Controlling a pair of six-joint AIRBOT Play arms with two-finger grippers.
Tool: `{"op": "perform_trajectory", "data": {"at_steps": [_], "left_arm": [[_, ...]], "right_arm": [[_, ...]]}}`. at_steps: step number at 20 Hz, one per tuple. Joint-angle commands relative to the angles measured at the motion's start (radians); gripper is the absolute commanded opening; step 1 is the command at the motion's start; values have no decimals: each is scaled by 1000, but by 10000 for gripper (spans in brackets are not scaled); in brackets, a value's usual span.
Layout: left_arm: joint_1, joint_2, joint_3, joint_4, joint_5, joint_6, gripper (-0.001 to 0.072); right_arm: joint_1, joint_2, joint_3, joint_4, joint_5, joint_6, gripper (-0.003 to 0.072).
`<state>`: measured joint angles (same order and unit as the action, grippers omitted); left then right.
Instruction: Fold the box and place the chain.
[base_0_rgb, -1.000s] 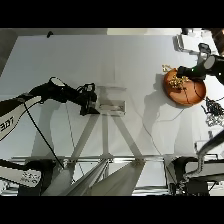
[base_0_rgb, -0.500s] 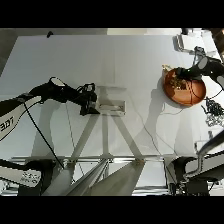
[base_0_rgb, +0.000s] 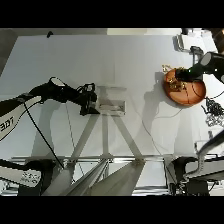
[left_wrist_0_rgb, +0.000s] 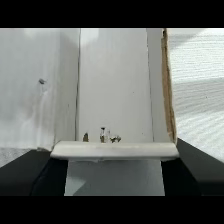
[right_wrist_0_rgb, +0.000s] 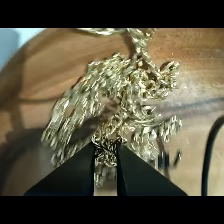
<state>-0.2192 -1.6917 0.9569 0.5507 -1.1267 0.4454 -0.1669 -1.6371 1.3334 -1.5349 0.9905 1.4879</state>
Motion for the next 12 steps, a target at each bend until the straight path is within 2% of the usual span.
{"op": "perform_trajectory", "data": {"at_steps": [1,6,12], "left_arm": [[0,0,0,0,0,0,438],[0,0,0,0,0,0,438],[0,0,0,0,0,0,438]], "right_arm": [[45,91,2,-18,163,-91,6],[179,233,2,-17,348,-159,6],[402,367,2,3,399,-150,6]]}}
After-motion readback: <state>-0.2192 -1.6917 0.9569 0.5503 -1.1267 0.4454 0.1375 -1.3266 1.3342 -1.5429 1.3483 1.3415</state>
